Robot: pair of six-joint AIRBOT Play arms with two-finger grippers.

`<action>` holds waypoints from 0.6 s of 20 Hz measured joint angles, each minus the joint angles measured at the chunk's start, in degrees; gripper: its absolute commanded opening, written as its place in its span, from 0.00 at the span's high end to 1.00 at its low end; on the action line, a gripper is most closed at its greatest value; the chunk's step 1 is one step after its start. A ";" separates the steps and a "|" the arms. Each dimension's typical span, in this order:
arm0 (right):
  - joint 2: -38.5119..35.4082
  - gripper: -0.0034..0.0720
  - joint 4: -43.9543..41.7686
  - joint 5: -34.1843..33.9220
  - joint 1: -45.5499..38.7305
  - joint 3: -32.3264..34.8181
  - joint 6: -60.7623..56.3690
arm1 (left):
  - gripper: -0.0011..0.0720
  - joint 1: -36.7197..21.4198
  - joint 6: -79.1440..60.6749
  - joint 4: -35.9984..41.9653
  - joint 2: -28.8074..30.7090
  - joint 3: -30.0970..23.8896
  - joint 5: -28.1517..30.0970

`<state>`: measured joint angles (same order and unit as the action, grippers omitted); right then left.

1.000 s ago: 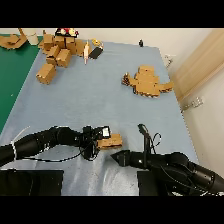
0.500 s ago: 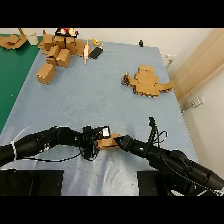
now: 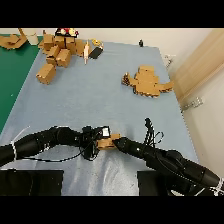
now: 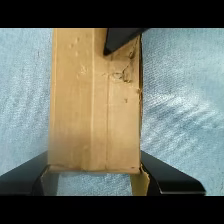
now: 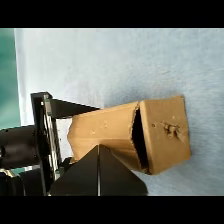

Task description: Fold the box.

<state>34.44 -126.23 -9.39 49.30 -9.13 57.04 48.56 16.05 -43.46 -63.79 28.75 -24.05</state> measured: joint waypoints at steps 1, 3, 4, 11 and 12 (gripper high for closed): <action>0.63 0.95 -0.02 0.02 0.00 0.00 0.00 | 0.25 0.00 0.02 0.00 0.00 0.00 0.00; 1.60 0.95 -0.02 0.15 0.09 0.00 0.00 | 0.25 0.00 0.00 0.00 0.00 0.00 0.00; 1.92 0.95 -0.02 0.17 0.13 0.00 0.00 | 0.25 0.02 -0.02 0.00 0.00 0.00 0.00; 2.82 0.95 -0.02 0.26 0.39 -0.02 0.00 | 0.25 0.00 -0.07 0.00 0.00 0.00 0.02; 2.82 0.95 -0.02 0.42 0.42 0.00 0.00 | 0.25 0.00 -0.07 0.00 0.00 0.00 0.02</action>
